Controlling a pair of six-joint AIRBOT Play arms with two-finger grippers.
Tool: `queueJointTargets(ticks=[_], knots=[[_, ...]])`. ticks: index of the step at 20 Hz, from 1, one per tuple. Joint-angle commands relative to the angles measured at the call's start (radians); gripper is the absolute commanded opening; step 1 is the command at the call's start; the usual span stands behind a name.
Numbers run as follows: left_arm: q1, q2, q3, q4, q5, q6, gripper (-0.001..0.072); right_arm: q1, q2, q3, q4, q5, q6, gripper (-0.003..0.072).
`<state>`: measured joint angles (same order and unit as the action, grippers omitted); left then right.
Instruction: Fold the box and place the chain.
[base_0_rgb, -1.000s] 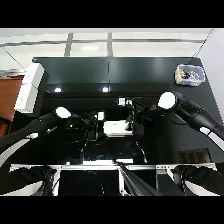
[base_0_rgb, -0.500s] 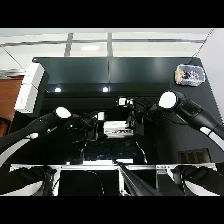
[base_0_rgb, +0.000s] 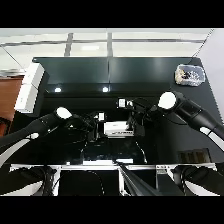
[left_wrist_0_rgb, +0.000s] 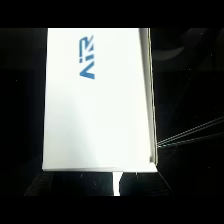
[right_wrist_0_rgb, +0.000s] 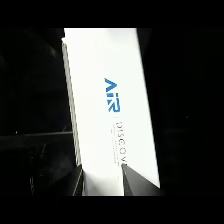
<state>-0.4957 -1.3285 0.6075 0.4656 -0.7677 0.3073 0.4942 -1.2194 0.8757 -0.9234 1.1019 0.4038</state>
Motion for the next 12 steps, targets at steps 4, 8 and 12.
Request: queueJointTargets(ticks=[4,8,12], knots=[[0.0,0.0,0.0,0.0,0.001,0.0,0.0348,0.0,0.0,0.0,-0.003,-0.007,0.0,0.0275],[0.0,0.0,0.0,0.0,0.001,0.0,0.0348,0.0,0.0,0.0,-0.002,-0.006,0.001,0.0275],[0.0,0.0,0.0,0.0,0.001,0.0,0.0348,0.0,0.0,0.0,-0.002,0.001,0.001,0.0276]])
